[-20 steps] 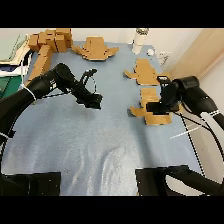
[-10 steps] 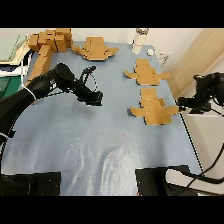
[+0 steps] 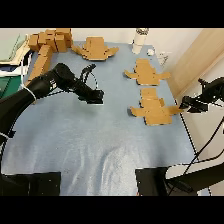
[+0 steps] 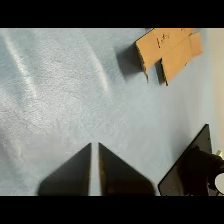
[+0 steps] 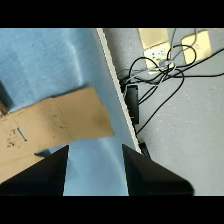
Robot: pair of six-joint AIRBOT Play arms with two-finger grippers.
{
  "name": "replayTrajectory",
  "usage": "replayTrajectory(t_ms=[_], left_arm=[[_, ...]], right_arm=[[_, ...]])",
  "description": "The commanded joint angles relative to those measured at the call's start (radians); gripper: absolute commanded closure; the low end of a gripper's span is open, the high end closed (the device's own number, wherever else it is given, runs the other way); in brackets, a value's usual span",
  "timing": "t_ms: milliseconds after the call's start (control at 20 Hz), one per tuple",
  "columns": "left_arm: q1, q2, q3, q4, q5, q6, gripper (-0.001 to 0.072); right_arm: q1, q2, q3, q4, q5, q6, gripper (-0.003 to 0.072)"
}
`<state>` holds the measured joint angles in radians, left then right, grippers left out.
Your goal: Fold the box.
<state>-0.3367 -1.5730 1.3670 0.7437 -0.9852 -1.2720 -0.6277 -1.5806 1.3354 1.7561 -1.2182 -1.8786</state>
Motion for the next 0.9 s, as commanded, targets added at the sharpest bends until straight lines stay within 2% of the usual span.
replayTrajectory(t_ms=[0,100,150,250,300,400,450,550,650,850], left_arm=[[0.002,0.000,0.001,-0.047,-0.004,-0.002,0.0164],[0.002,0.000,0.001,-0.090,-0.007,-0.002,0.0184],[0.002,0.000,0.001,-0.111,-0.014,0.000,0.0184],[0.002,0.000,0.001,-0.124,-0.029,0.000,0.0183],[0.002,0.000,0.001,-0.124,-0.037,0.000,0.0183],[0.002,0.000,0.001,-0.124,-0.049,0.010,0.0184],[0.002,0.000,0.001,-0.124,-0.055,0.032,0.0184],[0.008,0.000,0.001,-0.124,-0.059,0.078,0.0184],[0.029,0.000,0.001,-0.124,-0.064,0.080,0.0183],[0.089,0.000,0.001,-0.124,-0.139,0.104,0.0184]], right_arm=[[-0.008,-0.066,0.033,0.074,0.005,-0.072,0.0168],[-0.008,-0.068,0.033,0.117,-0.002,-0.125,0.0181],[-0.007,-0.068,0.033,0.145,-0.018,-0.162,0.0223],[-0.006,-0.068,0.033,0.209,-0.063,-0.221,0.0396],[-0.005,-0.068,0.033,0.250,-0.090,-0.237,0.0432],[-0.002,-0.068,0.033,0.332,-0.152,-0.262,0.0631],[0.005,-0.068,0.031,0.368,-0.181,-0.266,0.0682],[0.021,-0.064,-0.008,0.472,-0.206,-0.264,0.0683],[0.054,-0.038,-0.105,0.595,-0.199,-0.250,0.0684],[0.172,0.092,-0.312,0.634,-0.108,-0.232,0.0684]])
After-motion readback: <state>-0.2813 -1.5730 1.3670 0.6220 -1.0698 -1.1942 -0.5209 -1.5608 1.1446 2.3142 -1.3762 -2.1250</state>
